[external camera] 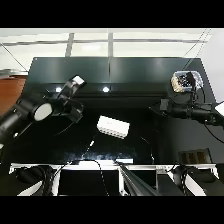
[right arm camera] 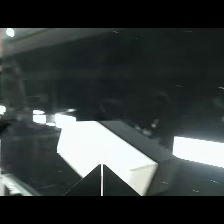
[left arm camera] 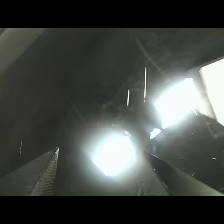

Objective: Fold the box and place the chain.

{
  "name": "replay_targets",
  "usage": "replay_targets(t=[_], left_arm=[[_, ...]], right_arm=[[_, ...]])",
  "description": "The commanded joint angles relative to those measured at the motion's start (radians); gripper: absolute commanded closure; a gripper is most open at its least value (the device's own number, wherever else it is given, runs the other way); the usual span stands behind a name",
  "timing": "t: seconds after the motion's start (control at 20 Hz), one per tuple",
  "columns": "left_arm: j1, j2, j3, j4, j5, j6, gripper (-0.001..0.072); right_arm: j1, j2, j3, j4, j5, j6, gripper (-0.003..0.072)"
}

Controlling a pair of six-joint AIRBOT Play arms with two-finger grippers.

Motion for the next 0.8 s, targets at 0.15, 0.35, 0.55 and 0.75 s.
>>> replay_targets(t=[0.15,0.35,0.55,0.75], left_arm=[[0.0,-0.18,0.288,-0.604,-0.085,0.734,0.0143],[0.0,-0.186,0.307,-0.721,-0.065,0.93,0.0132],[-0.003,-0.198,0.283,-0.701,-0.084,0.975,-0.0004],[-0.004,-0.198,0.234,-0.669,-0.081,1.15,-0.0004]], right_arm=[[-0.022,0.005,0.001,-0.084,0.03,0.0,0.0665],[-0.022,0.005,0.001,-0.092,0.036,0.0,0.0666],[-0.022,0.005,0.001,-0.112,0.035,0.0,0.0665],[-0.022,0.005,0.001,-0.133,0.036,0.0,0.0666]])
